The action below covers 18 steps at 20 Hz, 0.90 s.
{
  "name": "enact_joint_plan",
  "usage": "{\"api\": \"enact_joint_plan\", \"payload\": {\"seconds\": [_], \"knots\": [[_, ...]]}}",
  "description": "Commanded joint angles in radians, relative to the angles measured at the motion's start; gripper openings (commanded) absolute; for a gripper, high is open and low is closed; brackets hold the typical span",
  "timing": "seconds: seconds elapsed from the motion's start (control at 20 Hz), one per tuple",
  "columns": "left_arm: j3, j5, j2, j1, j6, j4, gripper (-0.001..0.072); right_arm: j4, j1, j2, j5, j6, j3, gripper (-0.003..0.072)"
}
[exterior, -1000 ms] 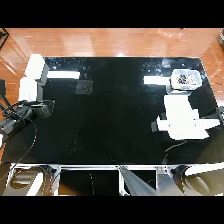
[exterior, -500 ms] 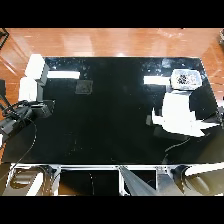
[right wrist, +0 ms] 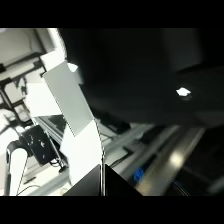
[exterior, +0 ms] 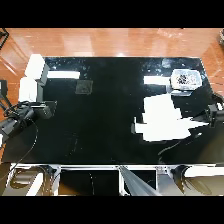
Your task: Fold the box and place the chain.
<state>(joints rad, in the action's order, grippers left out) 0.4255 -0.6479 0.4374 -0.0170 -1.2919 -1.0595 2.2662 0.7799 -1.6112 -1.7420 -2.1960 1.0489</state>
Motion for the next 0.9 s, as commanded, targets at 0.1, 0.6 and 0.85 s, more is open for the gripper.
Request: {"api": "enact_joint_plan", "payload": {"seconds": [0.1, 0.6, 0.85], "knots": [[0.000, -0.082, 0.053, 0.035, 0.032, 0.125, 0.0628, 0.187, -0.306, 0.284, 0.224, 0.068, -0.188, 0.0020], [0.097, -0.215, 0.467, 0.034, 0.316, 0.496, 0.0629, 0.031, -1.230, 0.519, 0.933, 0.473, -0.269, 0.0021], [0.211, -0.418, 0.629, -0.055, 0.323, 0.482, 0.0629, -0.227, -1.420, 0.597, 1.129, 0.594, -0.397, 0.0020]]}}
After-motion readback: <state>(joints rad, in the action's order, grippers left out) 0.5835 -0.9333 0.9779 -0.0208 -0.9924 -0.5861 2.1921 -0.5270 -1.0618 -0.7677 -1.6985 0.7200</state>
